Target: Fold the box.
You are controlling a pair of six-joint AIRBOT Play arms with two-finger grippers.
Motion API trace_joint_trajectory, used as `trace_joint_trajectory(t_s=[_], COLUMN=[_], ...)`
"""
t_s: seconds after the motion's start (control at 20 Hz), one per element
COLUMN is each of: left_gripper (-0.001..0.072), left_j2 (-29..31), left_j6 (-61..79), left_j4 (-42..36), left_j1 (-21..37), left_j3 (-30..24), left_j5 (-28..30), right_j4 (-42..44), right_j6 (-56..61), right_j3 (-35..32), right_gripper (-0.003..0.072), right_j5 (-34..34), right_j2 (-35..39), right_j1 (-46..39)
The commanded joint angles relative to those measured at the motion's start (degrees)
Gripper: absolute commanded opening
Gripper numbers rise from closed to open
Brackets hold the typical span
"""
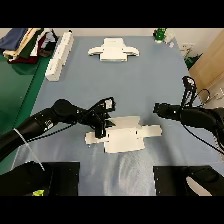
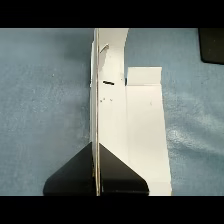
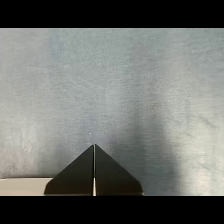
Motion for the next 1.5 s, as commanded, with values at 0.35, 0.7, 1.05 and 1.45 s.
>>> trace_joint_trajectory(t_s=[0.35,0.7,1.05,1.45], left_gripper=[0.0015,0.0013,0.0013,0.0014], left_j2=[-3.5,2.9,2.6,-1.4], left_j6=[1.9,5.5,7.9,7.1], left_j4=[-0.1,0.0,0.6,0.6], left_j1=[-3.4,-4.4,-11.8,-11.8], left_j3=[-2.0,-1.7,-5.3,-6.0], left_j5=[2.0,8.6,17.1,17.7], right_j4=[0.1,0.1,0.2,0.2], right_j6=[0.0,0.0,0.0,0.0], right_j3=[0.0,0.0,0.0,0.0], right_gripper=[0.0001,0.0002,0.0002,0.0002], right_j5=[0.0,0.0,0.0,0.0], right_j2=[0.0,0.0,0.0,0.0], right_j1=[0.0,0.0,0.0,0.0])
